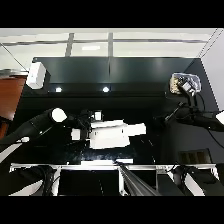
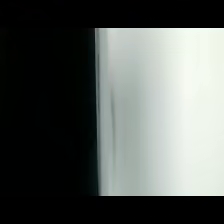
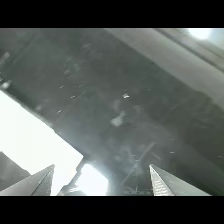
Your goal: Fold the box and place the chain.
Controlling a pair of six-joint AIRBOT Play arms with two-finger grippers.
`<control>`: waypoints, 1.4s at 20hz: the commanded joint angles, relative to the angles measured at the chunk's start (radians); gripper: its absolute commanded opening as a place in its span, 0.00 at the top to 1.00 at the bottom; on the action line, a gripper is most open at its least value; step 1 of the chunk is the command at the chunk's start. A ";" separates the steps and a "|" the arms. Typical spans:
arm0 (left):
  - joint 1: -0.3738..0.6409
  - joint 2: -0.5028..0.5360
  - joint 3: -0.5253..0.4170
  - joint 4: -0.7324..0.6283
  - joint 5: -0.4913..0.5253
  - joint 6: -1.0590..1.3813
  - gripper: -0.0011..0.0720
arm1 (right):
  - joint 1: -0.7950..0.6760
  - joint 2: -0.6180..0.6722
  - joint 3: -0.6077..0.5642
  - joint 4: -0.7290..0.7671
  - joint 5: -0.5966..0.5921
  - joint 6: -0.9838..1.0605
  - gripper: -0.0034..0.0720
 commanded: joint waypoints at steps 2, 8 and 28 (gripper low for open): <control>0.000 -0.017 -0.002 0.009 0.009 0.001 0.95 | 0.076 0.000 -0.072 0.048 0.011 -0.139 0.03; 0.000 -0.017 -0.002 0.010 0.006 0.001 0.95 | 0.320 -0.007 -0.110 0.002 -0.287 -0.204 0.03; -0.003 -0.024 -0.002 0.006 -0.005 0.000 0.95 | 0.688 -0.214 -0.110 -0.098 -0.350 -0.257 0.03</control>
